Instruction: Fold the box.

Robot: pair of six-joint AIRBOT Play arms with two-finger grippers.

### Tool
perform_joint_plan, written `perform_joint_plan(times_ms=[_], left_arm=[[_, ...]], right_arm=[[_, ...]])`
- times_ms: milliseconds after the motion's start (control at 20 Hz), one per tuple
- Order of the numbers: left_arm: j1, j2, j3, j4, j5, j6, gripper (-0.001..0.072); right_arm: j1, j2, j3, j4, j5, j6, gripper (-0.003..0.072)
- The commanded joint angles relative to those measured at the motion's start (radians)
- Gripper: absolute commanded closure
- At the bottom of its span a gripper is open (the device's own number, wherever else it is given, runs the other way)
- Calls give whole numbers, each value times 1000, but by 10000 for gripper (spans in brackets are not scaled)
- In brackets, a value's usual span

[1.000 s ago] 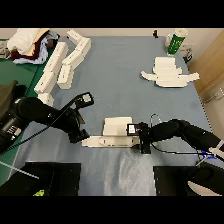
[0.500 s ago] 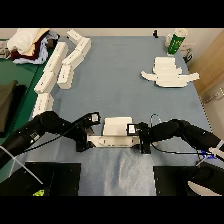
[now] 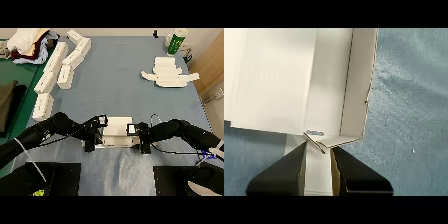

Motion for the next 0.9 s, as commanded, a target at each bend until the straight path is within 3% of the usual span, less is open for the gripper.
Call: perform_joint_plan(times_ms=[0,150,350,550,650,750,850], left_arm=[[-4,-13,1,-33,5,35,485],[-4,-13,1,-50,-14,35,486],[-4,-13,1,-204,40,94,486],[-4,-26,0,-209,45,93,483],[-4,-47,0,-208,37,92,440],[-4,-65,0,-212,29,90,76],[-4,-69,0,-213,19,90,43]], right_arm=[[1,1,0,1,0,1,243],[1,1,0,1,0,1,243],[1,1,0,1,0,1,243],[1,1,0,1,0,1,244],[1,1,0,1,0,1,243],[1,1,0,1,0,1,243],[1,1,0,1,0,1,243]])
